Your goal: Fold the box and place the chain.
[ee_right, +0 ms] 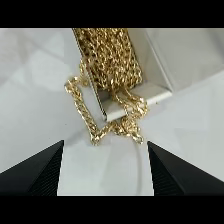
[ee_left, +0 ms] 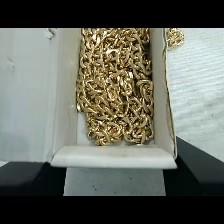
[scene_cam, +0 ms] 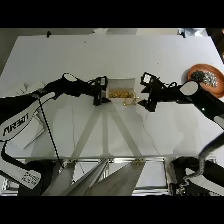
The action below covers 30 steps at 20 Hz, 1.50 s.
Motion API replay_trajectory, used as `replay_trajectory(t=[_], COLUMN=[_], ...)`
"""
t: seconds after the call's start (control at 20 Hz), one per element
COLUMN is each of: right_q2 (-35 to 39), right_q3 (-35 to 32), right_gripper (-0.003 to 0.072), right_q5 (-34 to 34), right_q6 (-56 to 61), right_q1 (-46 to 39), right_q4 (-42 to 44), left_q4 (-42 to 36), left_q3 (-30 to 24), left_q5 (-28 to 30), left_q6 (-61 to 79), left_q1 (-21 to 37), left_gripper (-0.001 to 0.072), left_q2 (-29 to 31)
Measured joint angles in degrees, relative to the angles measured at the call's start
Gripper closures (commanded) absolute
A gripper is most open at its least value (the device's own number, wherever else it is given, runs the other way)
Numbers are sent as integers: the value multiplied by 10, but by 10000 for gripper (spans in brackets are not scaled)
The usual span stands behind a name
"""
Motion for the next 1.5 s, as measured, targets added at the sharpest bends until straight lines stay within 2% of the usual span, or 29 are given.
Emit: replay_trajectory(t=[0.3, 0.55, 0.75, 0.8, 0.85, 1.0, 1.05, 1.3, 1.5], right_q2=[-70, -105, -125, -130, -136, -147, -149, -139, -87], right_q3=[-3, -3, -3, -3, -2, -2, -2, -3, -3], right_gripper=[105, 108, 114, 136, 214, 576, 672, 673, 673], right_q5=[-19, -80, -103, -104, -104, -108, -114, -112, -102], right_q6=[-23, -50, -56, -56, -56, -56, -56, -56, -56], right_q1=[4, 19, 23, 23, 23, 24, 24, 24, 24], right_q4=[7, 27, 37, 43, 48, 58, 59, 54, 52], left_q4=[0, 0, 0, 0, 0, 0, 0, 0, 0], left_q3=[0, 0, 0, 0, 0, 0, 0, 0, 0], left_q5=[0, 0, 0, 0, 0, 0, 0, 0, 0], left_q6=[0, 0, 0, 0, 0, -1, 0, 1, 0], left_q1=[0, 0, 0, 0, 0, 0, 0, 0, 0], left_gripper=[385, 385, 385, 385, 385, 385, 385, 385, 385], left_q2=[0, 0, 0, 0, 0, 0, 0, 0, 0])
